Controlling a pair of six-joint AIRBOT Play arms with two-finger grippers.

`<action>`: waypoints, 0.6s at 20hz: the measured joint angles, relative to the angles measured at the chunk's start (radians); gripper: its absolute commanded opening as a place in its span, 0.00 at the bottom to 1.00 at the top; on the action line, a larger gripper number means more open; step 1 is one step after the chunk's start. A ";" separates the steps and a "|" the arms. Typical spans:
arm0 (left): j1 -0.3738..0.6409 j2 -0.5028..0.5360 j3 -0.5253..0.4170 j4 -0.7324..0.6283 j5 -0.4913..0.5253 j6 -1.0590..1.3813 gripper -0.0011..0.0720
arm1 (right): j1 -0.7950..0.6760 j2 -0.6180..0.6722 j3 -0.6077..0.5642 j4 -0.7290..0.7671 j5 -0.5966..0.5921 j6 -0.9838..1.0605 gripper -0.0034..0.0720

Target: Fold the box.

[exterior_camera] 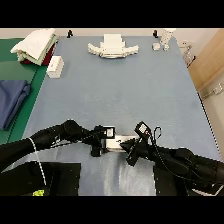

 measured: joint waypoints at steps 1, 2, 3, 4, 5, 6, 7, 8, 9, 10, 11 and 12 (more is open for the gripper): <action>0.000 0.000 0.000 0.000 0.000 0.000 0.66 | 0.000 -0.002 -0.002 0.000 0.000 0.000 0.11; 0.000 0.000 0.000 0.000 0.000 0.000 0.66 | 0.000 -0.002 -0.003 0.000 0.001 0.001 0.11; 0.000 0.000 0.000 0.000 0.000 0.000 0.66 | 0.000 -0.003 -0.004 0.000 0.002 0.001 0.11; 0.000 0.000 0.000 0.000 0.000 0.000 0.66 | 0.000 -0.004 -0.005 0.000 0.002 0.002 0.11; 0.000 0.000 0.000 0.000 0.000 0.000 0.66 | 0.000 -0.004 -0.005 0.000 0.002 0.002 0.11; 0.000 0.000 0.000 0.000 0.000 0.000 0.66 | 0.000 -0.004 -0.006 0.000 0.002 0.003 0.11; 0.000 0.000 0.000 0.000 0.000 0.000 0.66 | 0.000 -0.004 -0.006 0.000 0.002 0.003 0.11; 0.000 0.000 0.000 0.000 0.000 0.000 0.66 | 0.000 -0.004 -0.006 0.000 0.001 0.003 0.11; 0.000 0.000 0.000 0.000 0.000 0.000 0.66 | 0.000 -0.004 -0.006 -0.001 0.000 0.003 0.11; 0.000 0.000 0.000 0.000 0.000 0.000 0.66 | 0.000 -0.003 -0.006 -0.002 0.000 0.003 0.11; 0.000 0.000 0.000 0.000 0.000 0.000 0.66 | 0.000 -0.001 -0.006 -0.002 -0.002 0.003 0.11; 0.000 0.000 0.000 0.000 0.000 0.000 0.66 | 0.000 0.004 -0.006 -0.006 -0.005 0.004 0.11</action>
